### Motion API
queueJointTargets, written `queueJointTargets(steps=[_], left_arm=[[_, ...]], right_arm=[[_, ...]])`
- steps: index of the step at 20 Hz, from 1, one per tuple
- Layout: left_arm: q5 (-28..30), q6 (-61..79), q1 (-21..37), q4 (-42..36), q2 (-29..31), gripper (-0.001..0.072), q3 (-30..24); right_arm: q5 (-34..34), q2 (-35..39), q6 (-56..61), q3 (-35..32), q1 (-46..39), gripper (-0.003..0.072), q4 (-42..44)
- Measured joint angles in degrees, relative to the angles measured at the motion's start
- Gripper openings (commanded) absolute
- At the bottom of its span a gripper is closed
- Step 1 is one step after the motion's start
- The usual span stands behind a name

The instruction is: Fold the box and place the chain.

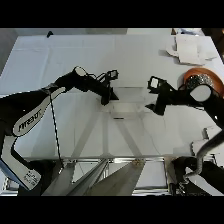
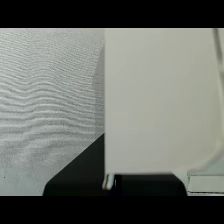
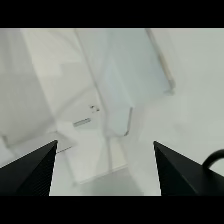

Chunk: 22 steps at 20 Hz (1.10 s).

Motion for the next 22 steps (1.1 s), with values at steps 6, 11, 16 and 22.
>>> queueJointTargets(steps=[6,11,16,22], left_arm=[[0.0,0.0,0.0,0.0,0.0,0.0013,0.0],[0.0,0.0,0.0,0.0,0.0,0.0013,0.0],[0.0,0.0,0.0,0.0,0.0,0.0013,0.0],[0.0,0.0,0.0,0.0,0.0,0.0013,0.0]], right_arm=[[3.7,10.0,3.6,-9.5,0.0,0.0669,0.3],[2.7,10.7,3.3,-13.1,0.0,0.0669,-1.4],[-5.3,7.5,2.3,-16.5,0.0,0.0669,1.8],[-12.9,-0.7,-2.9,-17.3,3.3,0.0669,10.1]])
